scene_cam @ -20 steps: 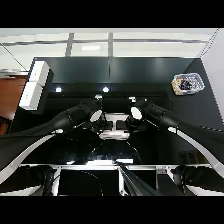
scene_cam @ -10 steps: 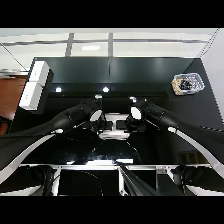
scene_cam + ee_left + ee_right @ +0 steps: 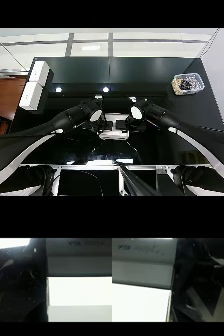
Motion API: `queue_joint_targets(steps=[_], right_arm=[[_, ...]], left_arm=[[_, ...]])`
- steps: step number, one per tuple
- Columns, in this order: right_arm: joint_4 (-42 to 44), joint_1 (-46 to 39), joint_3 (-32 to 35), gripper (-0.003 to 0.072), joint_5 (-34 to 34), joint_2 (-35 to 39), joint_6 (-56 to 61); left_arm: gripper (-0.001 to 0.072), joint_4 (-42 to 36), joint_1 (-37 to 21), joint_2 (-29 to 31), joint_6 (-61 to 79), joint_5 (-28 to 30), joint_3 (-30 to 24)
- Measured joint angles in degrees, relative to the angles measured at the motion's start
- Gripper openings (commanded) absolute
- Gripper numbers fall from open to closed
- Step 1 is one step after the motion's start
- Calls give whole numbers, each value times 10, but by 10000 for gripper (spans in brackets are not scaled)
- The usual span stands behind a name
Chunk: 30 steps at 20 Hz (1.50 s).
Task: Fold the box and place the chain.
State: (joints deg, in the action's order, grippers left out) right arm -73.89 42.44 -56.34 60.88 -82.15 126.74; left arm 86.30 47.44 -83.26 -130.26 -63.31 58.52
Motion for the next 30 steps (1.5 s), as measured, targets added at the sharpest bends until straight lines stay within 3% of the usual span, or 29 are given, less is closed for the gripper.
queue_joint_targets(steps=[5,10,12,15,18,21,22,23,27,30], right_arm=[[1,-12,-2,275,24,61,-54],[-13,-43,-3,274,56,176,-121],[-81,-60,-3,273,68,220,-150],[-254,-97,0,273,75,256,-171],[-367,-184,12,273,3,262,-171],[-414,-308,20,274,-118,233,-116],[-417,-348,19,318,-151,216,-92],[-414,-388,12,705,-182,194,-71],[-300,-503,-74,720,-223,78,-71],[-208,-554,-204,720,-145,-38,-98]], left_arm=[[26,0,0,0,0,-2,0],[26,0,0,0,0,-2,0],[26,0,0,0,0,-2,0],[26,0,0,0,-1,-2,0],[26,0,0,0,-1,-2,0],[26,0,0,0,-1,-2,0],[26,0,0,0,-1,-2,0],[26,0,0,0,-1,-2,0],[26,0,0,0,-1,-2,0],[26,0,0,0,-1,-2,0]])
